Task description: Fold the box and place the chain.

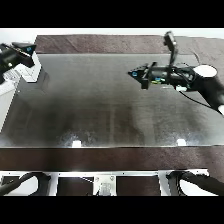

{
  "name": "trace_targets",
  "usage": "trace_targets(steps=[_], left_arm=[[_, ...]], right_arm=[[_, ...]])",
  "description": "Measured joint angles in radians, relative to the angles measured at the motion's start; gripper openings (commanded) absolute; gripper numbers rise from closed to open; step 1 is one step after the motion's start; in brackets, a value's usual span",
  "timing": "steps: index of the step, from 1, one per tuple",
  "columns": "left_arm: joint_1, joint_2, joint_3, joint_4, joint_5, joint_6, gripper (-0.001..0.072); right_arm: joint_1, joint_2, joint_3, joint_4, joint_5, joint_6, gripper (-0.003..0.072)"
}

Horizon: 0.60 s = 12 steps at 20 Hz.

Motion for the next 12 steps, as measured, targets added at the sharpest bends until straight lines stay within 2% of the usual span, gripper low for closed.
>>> trace_targets(steps=[4,8,12], left_arm=[[-0.108,0.200,-0.251,-0.069,0.102,0.129,0.0013],[-0.202,0.352,-0.474,-0.142,0.177,0.203,0.0014],[-0.258,0.429,-0.617,-0.187,0.223,0.242,0.0020]], right_arm=[[-0.055,0.216,-0.211,0.003,-0.142,0.005,0.0004],[-0.112,0.403,-0.425,-0.002,-0.190,0.006,0.0004],[-0.151,0.520,-0.606,-0.005,-0.209,0.007,0.0004]])
